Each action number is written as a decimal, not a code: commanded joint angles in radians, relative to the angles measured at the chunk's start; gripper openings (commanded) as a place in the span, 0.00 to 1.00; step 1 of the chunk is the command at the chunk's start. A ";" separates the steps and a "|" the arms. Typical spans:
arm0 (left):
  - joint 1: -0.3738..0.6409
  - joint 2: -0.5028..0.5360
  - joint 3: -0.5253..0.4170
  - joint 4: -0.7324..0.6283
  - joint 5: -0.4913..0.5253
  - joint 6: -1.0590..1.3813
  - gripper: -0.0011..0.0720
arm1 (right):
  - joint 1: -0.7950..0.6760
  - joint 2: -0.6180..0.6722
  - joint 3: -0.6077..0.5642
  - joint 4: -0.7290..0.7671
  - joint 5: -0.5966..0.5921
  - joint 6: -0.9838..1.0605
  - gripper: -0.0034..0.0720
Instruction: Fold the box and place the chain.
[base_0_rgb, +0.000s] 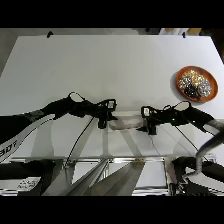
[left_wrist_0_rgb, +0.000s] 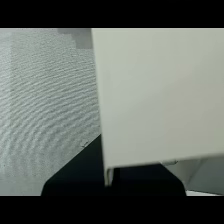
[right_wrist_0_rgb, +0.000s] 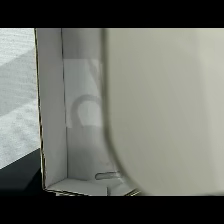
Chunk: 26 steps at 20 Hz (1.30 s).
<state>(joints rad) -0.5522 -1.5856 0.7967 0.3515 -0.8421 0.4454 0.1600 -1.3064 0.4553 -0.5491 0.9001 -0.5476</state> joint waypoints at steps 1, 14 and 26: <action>0.000 0.000 0.001 -0.002 0.000 0.000 0.03 | 0.000 0.000 0.000 0.000 0.001 0.000 0.62; 0.006 0.039 0.001 0.014 0.034 -0.060 0.72 | 0.000 0.000 0.000 0.000 0.001 0.000 0.62; 0.037 0.327 0.001 0.571 -0.002 -0.742 0.36 | 0.000 0.000 0.000 0.000 0.001 0.000 0.62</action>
